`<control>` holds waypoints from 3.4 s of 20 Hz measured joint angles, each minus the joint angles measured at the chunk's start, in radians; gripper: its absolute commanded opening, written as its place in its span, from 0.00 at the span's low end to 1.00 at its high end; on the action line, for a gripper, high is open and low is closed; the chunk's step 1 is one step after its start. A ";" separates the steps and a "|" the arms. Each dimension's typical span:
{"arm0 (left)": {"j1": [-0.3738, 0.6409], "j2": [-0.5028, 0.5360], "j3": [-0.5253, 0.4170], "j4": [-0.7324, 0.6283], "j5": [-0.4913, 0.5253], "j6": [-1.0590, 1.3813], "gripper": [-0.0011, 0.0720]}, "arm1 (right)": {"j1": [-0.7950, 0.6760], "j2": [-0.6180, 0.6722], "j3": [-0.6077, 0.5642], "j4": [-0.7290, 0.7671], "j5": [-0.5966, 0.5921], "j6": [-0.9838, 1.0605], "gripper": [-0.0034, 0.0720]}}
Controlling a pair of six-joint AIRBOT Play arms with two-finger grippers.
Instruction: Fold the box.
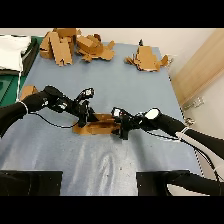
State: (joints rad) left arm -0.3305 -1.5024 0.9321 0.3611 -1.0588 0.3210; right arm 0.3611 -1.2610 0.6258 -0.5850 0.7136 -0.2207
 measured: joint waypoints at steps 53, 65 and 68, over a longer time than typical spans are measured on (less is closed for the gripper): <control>0.000 0.000 0.000 -0.018 0.027 0.000 0.03 | -0.001 -0.109 0.074 -0.106 0.089 -0.084 0.73; 0.000 0.000 0.000 -0.025 0.037 0.000 0.03 | -0.001 -0.109 0.074 -0.108 0.090 -0.083 0.56; 0.000 0.000 0.000 -0.025 0.037 -0.010 0.03 | -0.001 -0.109 0.074 -0.110 0.090 -0.083 0.56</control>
State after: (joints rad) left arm -0.3305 -1.5024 0.9321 0.3363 -1.0214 0.3107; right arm 0.3603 -1.3701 0.6998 -0.6952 0.8036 -0.3038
